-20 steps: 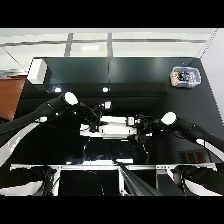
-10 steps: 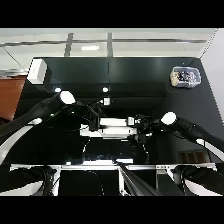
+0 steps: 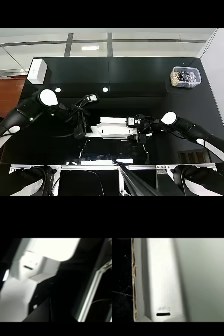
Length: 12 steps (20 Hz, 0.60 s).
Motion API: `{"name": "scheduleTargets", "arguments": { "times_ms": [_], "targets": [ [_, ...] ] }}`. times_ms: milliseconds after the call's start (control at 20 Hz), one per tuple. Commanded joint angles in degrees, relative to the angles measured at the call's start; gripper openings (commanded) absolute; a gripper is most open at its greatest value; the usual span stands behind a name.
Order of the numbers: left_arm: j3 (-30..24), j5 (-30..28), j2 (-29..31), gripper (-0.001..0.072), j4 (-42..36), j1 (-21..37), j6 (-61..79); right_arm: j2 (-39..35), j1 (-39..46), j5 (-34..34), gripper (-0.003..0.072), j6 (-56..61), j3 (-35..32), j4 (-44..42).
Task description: Fold the box and place the chain.
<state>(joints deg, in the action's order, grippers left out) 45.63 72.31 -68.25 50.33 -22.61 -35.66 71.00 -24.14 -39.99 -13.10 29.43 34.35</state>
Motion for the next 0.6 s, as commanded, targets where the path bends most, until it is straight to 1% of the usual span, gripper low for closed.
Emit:
{"name": "scheduleTargets", "arguments": {
  "times_ms": [0, 50, 150, 200, 250, 300, 350, 450, 550],
  "targets": [
    [-5.4, -8.7, 0.5, 0.0022, -18.5, -0.1, -0.2, 0.0, 0.0, -0.1, 0.0191, 0.0, 0.0, 0.0],
    [-6.3, -14.8, 0.5, 0.0022, -24.1, 0.0, 2.2, 0.0, 0.0, -0.1, 0.0191, 0.0, 0.0, 0.0],
    [-6.7, -26.4, 0.0, 0.0022, -31.4, -0.1, 4.1, 0.0, 0.0, -0.1, 0.019, 0.0, 0.0, 0.0],
    [-6.7, -31.1, -0.7, 0.0022, -33.9, -0.1, 4.1, 0.0, 0.0, -0.1, 0.0191, 0.0, 0.0, 0.0],
    [-6.6, -34.8, -1.7, 0.0022, -34.6, -0.1, 4.0, 0.0, 0.0, -0.1, 0.019, 0.0, 0.0, 0.0],
    [-6.6, -36.5, -3.0, 0.0022, -33.5, -0.1, 4.0, 0.0, 0.0, -0.1, 0.0191, 0.0, 0.0, 0.0],
    [-6.6, -36.6, -4.9, 0.0022, -31.2, -0.1, 4.0, 0.0, 0.0, -0.1, 0.0191, 0.0, 0.0, 0.0],
    [-6.7, -35.7, -8.6, 0.0022, -27.1, -0.3, 3.9, 0.0, 0.0, -0.1, 0.019, 0.0, 0.0, 0.0],
    [-6.6, -33.3, -11.5, 0.0022, -27.0, -0.3, 3.9, 0.0, 0.0, -0.1, 0.0191, 0.0, 0.0, 0.0]
  ]
}}
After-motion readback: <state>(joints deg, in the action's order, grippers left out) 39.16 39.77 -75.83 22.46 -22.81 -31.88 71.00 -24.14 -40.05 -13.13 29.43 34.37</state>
